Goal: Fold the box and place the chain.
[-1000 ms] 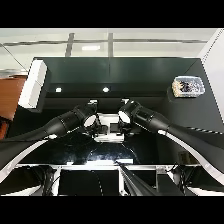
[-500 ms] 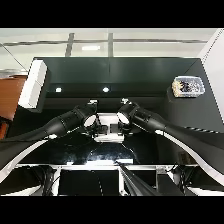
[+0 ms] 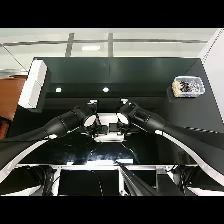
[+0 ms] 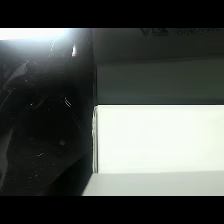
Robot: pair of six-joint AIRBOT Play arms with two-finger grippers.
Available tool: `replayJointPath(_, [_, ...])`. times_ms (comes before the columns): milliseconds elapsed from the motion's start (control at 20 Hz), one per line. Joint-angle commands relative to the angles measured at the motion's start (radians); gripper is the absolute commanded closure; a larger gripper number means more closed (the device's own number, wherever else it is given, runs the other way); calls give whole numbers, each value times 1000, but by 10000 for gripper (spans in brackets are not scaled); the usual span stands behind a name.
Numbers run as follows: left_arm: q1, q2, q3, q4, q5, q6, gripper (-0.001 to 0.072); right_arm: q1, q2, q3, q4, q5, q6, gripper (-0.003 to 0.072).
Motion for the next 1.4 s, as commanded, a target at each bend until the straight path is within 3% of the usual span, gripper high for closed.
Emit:
replayJointPath(0, [-1, 0, -1, 0, -2, 2, 678, 0, -1, 0, -2, -4, 0, 577])
replayJointPath(350, [-1, 0, -1, 0, -2, 2, 678, 0, -9, 0, 2, 0, 0, 579])
replayJointPath(400, [-1, 0, -1, 0, -2, 2, 678, 2, -9, 0, 2, 0, -1, 658])
replayJointPath(900, [-1, 0, -1, 1, -1, 2, 678, 4, -8, 0, 0, -3, -3, 653])
replayJointPath(950, [-1, 0, -1, 2, 0, 2, 677, 4, -6, 0, 1, -3, -3, 633])
replayJointPath(1000, [-1, 0, -1, 5, 1, 2, 678, 4, -3, 1, 2, 1, -3, 400])
replayJointPath(1050, [-1, 0, -1, 5, 3, 2, 678, 4, -1, 3, 0, 13, -4, 343])
replayJointPath(1350, [-1, 0, -1, 4, 3, 2, 678, 4, 20, 11, 0, 24, -26, 342])
